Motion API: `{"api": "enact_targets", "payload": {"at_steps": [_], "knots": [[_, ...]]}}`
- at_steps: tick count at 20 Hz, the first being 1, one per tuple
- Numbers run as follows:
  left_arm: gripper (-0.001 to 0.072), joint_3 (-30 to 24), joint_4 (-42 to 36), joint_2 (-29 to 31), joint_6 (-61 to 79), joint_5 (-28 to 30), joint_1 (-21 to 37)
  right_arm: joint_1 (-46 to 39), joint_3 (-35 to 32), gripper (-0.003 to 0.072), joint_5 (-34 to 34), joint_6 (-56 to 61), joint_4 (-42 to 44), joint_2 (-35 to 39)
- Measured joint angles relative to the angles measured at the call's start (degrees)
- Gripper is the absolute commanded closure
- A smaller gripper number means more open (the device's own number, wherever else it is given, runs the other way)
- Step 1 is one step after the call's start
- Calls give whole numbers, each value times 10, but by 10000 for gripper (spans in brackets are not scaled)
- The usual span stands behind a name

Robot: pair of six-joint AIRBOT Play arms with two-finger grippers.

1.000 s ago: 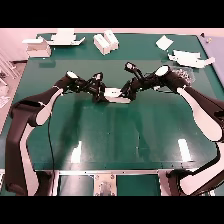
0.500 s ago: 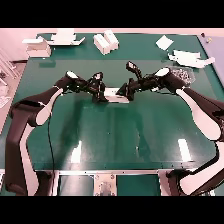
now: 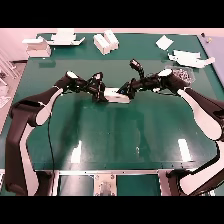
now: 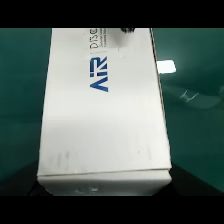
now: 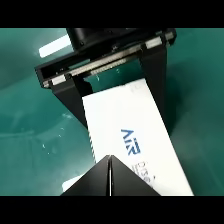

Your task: Fold the box and place the chain.

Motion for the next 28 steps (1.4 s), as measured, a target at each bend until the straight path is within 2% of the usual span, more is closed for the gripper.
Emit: {"api": "enact_targets", "payload": {"at_steps": [7,18,23,28], "knots": [[305,0,1,0,1,-2,0,-2,-29,682,-1,30,-14,-3],[305,0,1,0,0,-1,0,-1,-26,683,-15,111,-58,-25],[305,0,0,0,-2,1,0,-2,10,683,-23,143,-63,7],[305,0,0,0,0,0,0,-3,38,684,-10,186,-5,66]]}}
